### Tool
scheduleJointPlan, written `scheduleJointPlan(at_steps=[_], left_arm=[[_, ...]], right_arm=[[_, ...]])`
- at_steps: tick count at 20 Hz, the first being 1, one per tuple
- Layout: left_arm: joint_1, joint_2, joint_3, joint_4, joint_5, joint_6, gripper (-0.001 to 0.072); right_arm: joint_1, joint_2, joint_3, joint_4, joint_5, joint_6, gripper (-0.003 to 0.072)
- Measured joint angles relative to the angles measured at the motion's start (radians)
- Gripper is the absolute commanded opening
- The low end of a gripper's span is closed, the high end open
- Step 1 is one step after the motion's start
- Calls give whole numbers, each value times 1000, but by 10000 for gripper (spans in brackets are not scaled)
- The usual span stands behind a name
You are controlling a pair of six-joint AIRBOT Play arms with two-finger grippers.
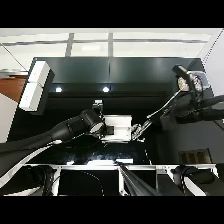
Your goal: Fold the box and place the chain.
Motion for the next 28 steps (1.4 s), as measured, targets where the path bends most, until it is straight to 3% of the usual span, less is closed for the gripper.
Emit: scheduleJointPlan(at_steps=[11, 18, 19, 20, 24, 28], left_arm=[[0, 0, 0, 0, 0, 0, 34], [0, 0, 0, 0, 0, 0, 34], [0, 0, 0, 0, 0, 0, 34], [0, 0, 0, 0, 0, 0, 34], [0, 0, 0, 0, 0, 0, 34], [0, 0, 0, 0, 0, 0, 34]], right_arm=[[232, -80, -83, 175, -289, 0, 44], [267, -168, -92, 169, -330, 1, 59], [267, -172, -92, 166, -324, 1, 337], [264, -175, -93, 165, -320, 1, 546], [188, -161, -92, 158, -273, 0, 562], [-32, -108, -92, 84, -209, -2, 562]])
